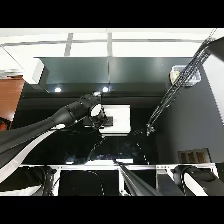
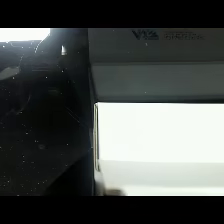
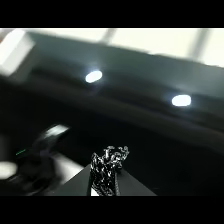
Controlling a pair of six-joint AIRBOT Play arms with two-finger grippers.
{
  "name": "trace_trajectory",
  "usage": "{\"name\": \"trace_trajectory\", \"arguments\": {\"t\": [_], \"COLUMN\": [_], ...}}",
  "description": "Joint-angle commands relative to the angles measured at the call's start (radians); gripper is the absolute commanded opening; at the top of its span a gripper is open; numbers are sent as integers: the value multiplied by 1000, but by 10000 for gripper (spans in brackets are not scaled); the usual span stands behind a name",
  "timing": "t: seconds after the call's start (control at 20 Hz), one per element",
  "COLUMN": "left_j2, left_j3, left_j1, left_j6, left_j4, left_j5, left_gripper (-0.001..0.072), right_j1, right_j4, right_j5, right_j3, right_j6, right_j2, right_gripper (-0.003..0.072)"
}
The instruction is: Fold the box and place the chain.
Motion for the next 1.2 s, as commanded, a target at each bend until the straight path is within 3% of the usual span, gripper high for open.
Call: {"name": "trace_trajectory", "arguments": {"t": [0.0, 0.2, 0.4, 0.6, 0.75, 0.9, 1.15], "left_j2": [0, 0, 0, 0, 0, 0, 0], "left_j3": [1, 1, 1, 1, 1, 1, 1], "left_j1": [1, 1, 1, 1, 1, 1, 1], "left_j6": [0, 0, 0, 0, 0, 0, 0], "left_j4": [0, 0, 0, 0, 0, 0, 0], "left_j5": [0, 0, 1, 0, 1, 1, 0], "left_gripper": [28, 28, 28, 28, 28, 28, 28], "right_j1": [24, 25, 63, 216, 296, 315, 319], "right_j4": [201, 399, 544, 542, 492, 419, 325], "right_j5": [82, 47, -95, -235, -278, -322, -491], "right_j3": [-26, -180, -387, -516, -550, -603, -817], "right_j6": [-40, -61, -122, -151, -165, -164, -73], "right_j2": [-2, -2, -3, -42, -102, -141, -144], "right_gripper": [14, 14, 14, 14, 15, 15, 15]}}
